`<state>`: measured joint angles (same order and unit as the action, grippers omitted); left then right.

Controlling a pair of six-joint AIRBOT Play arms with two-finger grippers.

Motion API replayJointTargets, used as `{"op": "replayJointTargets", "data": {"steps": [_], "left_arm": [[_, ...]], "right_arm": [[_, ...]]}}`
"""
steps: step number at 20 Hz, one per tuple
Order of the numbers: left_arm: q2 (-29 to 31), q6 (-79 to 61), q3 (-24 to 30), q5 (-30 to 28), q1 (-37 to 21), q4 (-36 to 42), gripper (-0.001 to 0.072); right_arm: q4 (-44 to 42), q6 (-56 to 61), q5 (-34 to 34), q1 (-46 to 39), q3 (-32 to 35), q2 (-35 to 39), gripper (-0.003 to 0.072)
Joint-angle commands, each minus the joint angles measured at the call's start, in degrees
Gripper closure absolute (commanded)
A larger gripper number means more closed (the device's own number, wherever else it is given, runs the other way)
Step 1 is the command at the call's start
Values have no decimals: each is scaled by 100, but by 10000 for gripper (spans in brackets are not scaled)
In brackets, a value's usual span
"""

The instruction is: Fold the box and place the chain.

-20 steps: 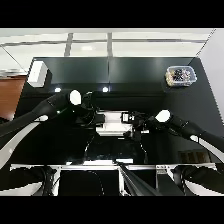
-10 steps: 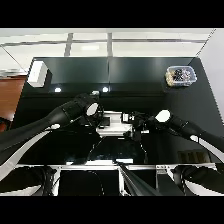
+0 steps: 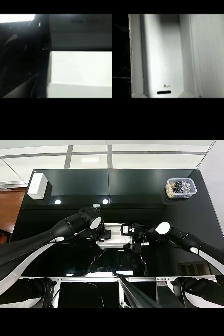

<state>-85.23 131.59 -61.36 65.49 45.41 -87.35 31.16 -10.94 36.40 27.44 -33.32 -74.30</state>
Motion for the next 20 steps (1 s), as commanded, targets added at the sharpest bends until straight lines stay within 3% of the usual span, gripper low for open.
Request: {"op": "replayJointTargets", "data": {"steps": [1, 3, 4, 8, 9, 10, 11, 12, 18, 19, 20], "left_arm": [[-48, 68, -11, -190, -2, 210, 382], [-48, 63, -11, -92, -4, 234, 540], [-48, 66, -11, -96, -4, 238, 659], [-46, 63, -11, -92, -4, 243, 684], [-46, 61, -13, -98, -4, 275, 671], [-46, 61, -13, -94, -4, 284, 531], [-46, 61, -17, -94, -4, 345, 304], [-42, 57, -17, -92, -9, 365, 237], [-42, 2, -17, -31, -7, 184, 244], [-42, 2, -17, -33, -7, 118, 291], [-42, 0, -17, -33, -7, 96, 569]], "right_arm": [[0, 0, 0, 7, -2, -2, 270], [0, 0, 0, 7, -2, -2, 270], [0, 0, 0, 7, -2, -2, 269], [0, 0, 0, 7, -2, -2, 270], [0, 0, 0, 7, -2, -2, 270], [0, 0, 0, 7, -2, -2, 270], [0, 0, 0, 7, -2, -2, 270], [0, 0, 0, 7, -2, -2, 270], [0, 0, 0, 7, -2, -2, 270], [0, 0, 0, 7, -2, -2, 270], [0, 0, 0, 7, -2, -2, 270]]}}
